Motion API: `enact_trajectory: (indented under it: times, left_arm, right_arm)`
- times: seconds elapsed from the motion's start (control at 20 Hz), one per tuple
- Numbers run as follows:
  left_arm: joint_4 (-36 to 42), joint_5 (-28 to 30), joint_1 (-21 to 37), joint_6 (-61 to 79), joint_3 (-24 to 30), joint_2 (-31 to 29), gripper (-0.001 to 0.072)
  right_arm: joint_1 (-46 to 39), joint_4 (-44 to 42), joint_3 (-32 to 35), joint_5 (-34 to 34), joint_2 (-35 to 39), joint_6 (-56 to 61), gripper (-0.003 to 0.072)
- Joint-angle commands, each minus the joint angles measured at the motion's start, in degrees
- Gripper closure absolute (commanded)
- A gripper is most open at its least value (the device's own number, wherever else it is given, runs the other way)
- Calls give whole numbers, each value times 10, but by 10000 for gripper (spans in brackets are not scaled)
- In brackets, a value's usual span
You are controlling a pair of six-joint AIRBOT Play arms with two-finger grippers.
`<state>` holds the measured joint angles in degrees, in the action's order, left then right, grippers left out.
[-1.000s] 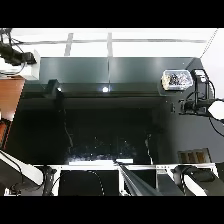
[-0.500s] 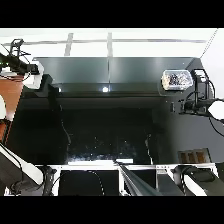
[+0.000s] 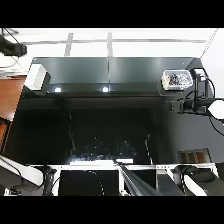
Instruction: Fold the box and place the chain.
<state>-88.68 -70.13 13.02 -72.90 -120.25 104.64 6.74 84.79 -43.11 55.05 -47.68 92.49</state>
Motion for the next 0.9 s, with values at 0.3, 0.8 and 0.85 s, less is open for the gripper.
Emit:
enact_trajectory:
  times: [0.3, 0.8, 0.85]
  left_arm:
    - [83, 35, -149, -116, 289, -366, 688]
    - [-54, 293, -357, -321, 869, -606, 687]
    - [-54, 293, -357, -321, 869, -606, 686]
  right_arm:
    - [51, -19, -52, 3, 0, -29, 675]
    - [50, -15, 38, -114, -4, -30, 674]
    - [50, -9, 45, -108, -4, -29, 674]
